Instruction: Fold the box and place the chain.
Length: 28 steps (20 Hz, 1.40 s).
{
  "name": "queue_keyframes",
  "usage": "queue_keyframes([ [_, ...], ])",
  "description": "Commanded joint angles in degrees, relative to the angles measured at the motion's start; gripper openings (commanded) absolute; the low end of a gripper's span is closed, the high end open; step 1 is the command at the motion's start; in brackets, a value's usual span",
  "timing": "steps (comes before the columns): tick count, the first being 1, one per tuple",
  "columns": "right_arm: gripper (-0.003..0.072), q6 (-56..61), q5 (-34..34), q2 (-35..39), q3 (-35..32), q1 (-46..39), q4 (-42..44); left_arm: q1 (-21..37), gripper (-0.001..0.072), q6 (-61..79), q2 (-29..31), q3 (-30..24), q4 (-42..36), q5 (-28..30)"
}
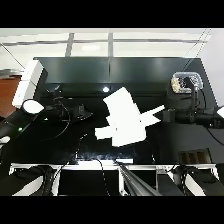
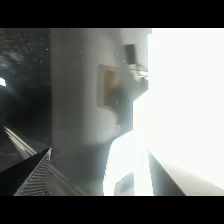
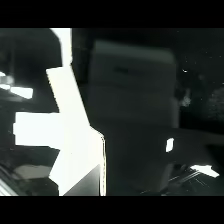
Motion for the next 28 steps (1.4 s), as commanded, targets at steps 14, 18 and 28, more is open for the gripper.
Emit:
queue_keyframes([
  [14,0.0018,-0.1,-6.0,5.4,-5.5,5.8,2.3,-5.4,0.0675,46.2,-24.4,2.7,-35.6,-10.6],
  [18,0.0018,-0.1,-5.5,5.4,-5.5,5.8,3.1,-4.9,0.0675,55.6,-26.3,4.0,-36.3,-17.7],
  [28,0.0018,-0.1,-5.3,5.4,-5.5,5.8,2.8,-1.2,0.0673,70.4,-26.4,4.0,-36.0,-31.3],
])
